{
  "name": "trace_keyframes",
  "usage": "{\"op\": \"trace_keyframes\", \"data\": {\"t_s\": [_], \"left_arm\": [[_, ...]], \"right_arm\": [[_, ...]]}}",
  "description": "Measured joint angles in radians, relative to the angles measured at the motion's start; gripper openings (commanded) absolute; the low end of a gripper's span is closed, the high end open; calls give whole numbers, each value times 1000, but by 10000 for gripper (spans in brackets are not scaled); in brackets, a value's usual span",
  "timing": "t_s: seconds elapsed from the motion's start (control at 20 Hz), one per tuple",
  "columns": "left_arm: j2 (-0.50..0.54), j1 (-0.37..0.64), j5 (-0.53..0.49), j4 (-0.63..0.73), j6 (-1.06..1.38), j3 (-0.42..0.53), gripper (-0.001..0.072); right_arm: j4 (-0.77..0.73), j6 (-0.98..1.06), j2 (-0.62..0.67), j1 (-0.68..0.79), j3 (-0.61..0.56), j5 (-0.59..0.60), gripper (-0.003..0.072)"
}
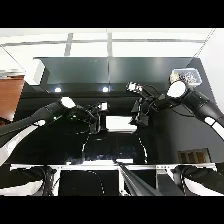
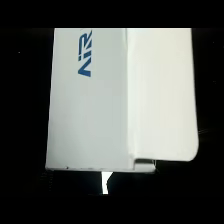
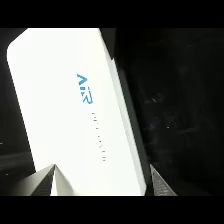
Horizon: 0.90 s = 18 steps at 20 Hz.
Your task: Fold the box and place the chain.
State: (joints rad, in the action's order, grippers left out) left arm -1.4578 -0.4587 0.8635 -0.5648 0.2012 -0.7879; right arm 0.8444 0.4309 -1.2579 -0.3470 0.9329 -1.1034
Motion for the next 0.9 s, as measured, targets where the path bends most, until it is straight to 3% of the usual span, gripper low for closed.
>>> {"op": "trace_keyframes", "data": {"t_s": [0.05, 0.1, 0.15, 0.25, 0.35, 0.9], "left_arm": [[0, 0, 0, 0, 0, 0, 397], [0, 0, 0, 0, 0, 0, 397], [0, 0, 0, 0, 0, 0, 397], [0, 0, 0, 1, -2, 0, 397], [0, 0, 0, 1, -2, 0, 397], [0, 0, 2, 1, 2, 0, 397]], "right_arm": [[0, -10, 0, -1, -5, 8, 638], [1, -18, 0, -2, -9, 14, 520], [1, -25, 0, -2, -12, 16, 477], [2, -35, 0, -3, -15, 22, 475], [2, -40, 0, -3, -17, 26, 297], [3, -46, 0, -3, -19, -12, 300]]}}
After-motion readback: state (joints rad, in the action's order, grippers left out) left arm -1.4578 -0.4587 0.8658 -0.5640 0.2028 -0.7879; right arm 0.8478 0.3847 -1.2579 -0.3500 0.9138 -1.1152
